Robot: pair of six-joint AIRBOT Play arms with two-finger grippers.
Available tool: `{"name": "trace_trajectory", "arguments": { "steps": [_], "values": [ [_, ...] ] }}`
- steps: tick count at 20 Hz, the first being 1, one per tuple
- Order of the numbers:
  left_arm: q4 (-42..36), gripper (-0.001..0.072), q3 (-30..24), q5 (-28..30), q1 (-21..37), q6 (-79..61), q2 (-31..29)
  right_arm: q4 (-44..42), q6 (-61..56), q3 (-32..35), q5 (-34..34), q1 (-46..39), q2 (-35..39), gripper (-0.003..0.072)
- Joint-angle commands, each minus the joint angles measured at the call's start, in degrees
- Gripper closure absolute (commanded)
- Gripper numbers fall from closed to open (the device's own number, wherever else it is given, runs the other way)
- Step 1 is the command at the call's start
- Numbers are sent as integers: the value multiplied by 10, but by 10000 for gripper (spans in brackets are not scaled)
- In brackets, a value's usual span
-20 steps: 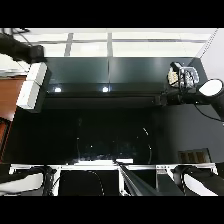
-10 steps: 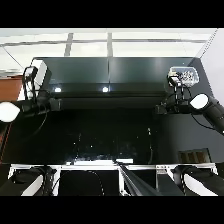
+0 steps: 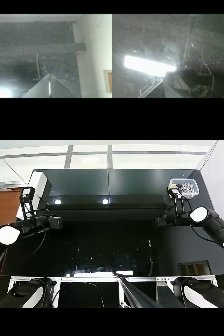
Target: Fold the box and place the chain.
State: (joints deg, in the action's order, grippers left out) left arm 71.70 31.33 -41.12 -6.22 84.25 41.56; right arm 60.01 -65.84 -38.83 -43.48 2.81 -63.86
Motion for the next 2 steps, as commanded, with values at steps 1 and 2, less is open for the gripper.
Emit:
{"name": "trace_trajectory", "arguments": {
  "steps": [1, 2],
  "values": [
    [0, 684, -2, 2, 1, 0, -2, 0, 1, 0, 1, 1, 0, 669],
    [0, 684, -2, 2, 1, 0, -2, 0, 1, 0, 1, 1, 0, 669]
  ]
}}
